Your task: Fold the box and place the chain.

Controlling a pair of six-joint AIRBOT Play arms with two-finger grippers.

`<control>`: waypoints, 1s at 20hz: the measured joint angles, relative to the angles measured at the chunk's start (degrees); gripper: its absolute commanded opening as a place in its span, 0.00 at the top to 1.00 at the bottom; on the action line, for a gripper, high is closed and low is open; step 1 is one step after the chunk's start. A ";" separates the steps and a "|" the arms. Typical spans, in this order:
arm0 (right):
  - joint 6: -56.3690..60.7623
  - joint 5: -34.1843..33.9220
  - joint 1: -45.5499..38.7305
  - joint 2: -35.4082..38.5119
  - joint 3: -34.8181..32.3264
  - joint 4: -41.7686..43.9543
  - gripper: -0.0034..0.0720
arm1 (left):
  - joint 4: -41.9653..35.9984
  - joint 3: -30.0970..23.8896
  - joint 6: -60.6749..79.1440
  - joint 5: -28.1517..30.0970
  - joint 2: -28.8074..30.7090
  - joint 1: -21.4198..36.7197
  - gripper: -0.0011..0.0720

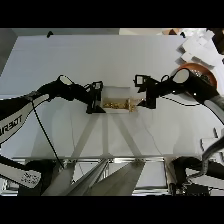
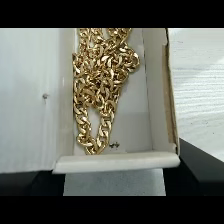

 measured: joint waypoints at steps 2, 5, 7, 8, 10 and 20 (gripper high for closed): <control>-4.63 -1.38 0.15 -2.80 -0.26 2.62 0.06 | 0.02 0.00 0.00 -0.02 0.00 0.00 0.70; -8.31 -2.80 0.92 -6.12 -0.44 4.59 0.06 | 0.02 0.00 -0.02 -0.02 0.00 0.00 0.70; -9.44 -3.06 1.55 -7.85 -0.48 5.11 0.07 | 0.02 0.00 -0.02 -0.02 0.02 0.00 0.70; -9.90 -3.23 1.84 -8.50 -0.48 5.16 0.08 | 0.02 0.00 0.00 0.00 0.00 0.00 0.70; -10.25 -3.30 2.34 -9.44 -0.48 4.92 0.10 | 0.00 0.00 0.00 -0.02 0.00 0.00 0.70; -10.34 -2.93 2.95 -10.40 -0.50 0.57 0.94 | 0.02 0.00 0.00 0.00 0.00 0.00 0.70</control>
